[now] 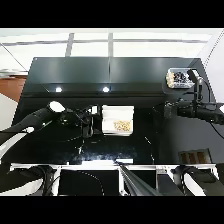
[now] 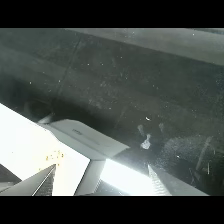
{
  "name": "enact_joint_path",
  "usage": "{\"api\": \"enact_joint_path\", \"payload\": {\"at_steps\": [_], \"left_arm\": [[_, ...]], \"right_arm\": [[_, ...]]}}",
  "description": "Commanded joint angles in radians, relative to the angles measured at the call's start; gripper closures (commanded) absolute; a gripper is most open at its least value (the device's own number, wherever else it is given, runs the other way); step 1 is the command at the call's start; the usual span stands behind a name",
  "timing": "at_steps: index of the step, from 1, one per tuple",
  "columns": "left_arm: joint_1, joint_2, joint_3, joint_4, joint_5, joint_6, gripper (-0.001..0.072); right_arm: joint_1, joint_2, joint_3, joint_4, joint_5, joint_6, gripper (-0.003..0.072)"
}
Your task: Fold the box and place the chain.
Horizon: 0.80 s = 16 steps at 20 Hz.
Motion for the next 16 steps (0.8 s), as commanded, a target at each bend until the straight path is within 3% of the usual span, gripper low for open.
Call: {"api": "enact_joint_path", "payload": {"at_steps": [1, 12, 16], "left_arm": [[-0.006, -0.005, 0.006, 0.009, 0.003, -0.002, 0.0006], [-0.006, -0.004, 0.006, 0.021, -0.043, 0.006, 0.0008], [-0.005, -0.004, 0.006, 0.032, 0.0, -0.002, 0.0006]], "right_arm": [[0.001, 0.0, 0.0, 0.0, 0.0, 0.0, -0.0021], [0.001, 0.0, 0.0, 0.0, -0.015, 0.0, -0.0021], [0.001, 0.0, 0.0, 0.0, -0.016, 0.0, -0.002]]}}
